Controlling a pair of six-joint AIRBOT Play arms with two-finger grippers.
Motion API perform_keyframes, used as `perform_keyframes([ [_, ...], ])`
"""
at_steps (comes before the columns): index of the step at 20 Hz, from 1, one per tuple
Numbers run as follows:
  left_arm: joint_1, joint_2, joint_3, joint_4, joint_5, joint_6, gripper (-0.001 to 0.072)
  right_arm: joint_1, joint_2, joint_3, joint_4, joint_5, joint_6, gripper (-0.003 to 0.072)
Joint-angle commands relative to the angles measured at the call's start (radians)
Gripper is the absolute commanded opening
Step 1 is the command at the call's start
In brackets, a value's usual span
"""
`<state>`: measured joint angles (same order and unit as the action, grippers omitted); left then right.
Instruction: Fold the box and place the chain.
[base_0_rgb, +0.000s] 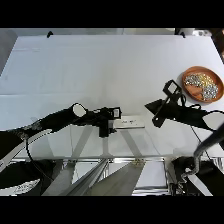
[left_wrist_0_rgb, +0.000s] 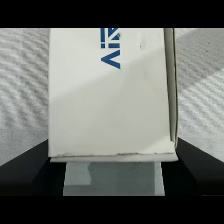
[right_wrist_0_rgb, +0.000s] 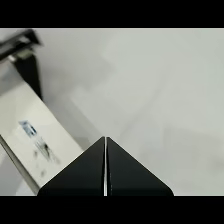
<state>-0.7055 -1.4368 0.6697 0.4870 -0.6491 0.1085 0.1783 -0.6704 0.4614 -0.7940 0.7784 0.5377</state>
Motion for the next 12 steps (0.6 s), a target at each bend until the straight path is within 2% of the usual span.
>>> perform_keyframes([
  [1, 0.000, 0.000, 0.000, 0.000, -0.005, 0.000, 0.0134, -0.131, 0.030, 0.043, -0.406, 0.091, 0.470, 0.0005],
  [3, 0.000, 0.000, 0.000, 0.000, -0.012, 0.000, 0.0133, -0.227, -0.020, 0.057, -0.501, 0.161, 0.550, 0.0004],
  [7, 0.000, 0.000, 0.000, 0.000, -0.020, 0.000, 0.0133, -0.373, -0.206, 0.057, -0.500, 0.214, 0.561, 0.0005],
  [10, -0.004, 0.000, 0.000, -0.007, -0.020, 0.001, 0.0132, -0.399, -0.337, 0.056, -0.503, 0.261, 0.562, 0.0008],
  [12, -0.006, 0.000, 0.000, -0.007, 0.021, 0.000, 0.0132, -0.399, -0.381, 0.056, -0.503, 0.275, 0.561, 0.0011],
])
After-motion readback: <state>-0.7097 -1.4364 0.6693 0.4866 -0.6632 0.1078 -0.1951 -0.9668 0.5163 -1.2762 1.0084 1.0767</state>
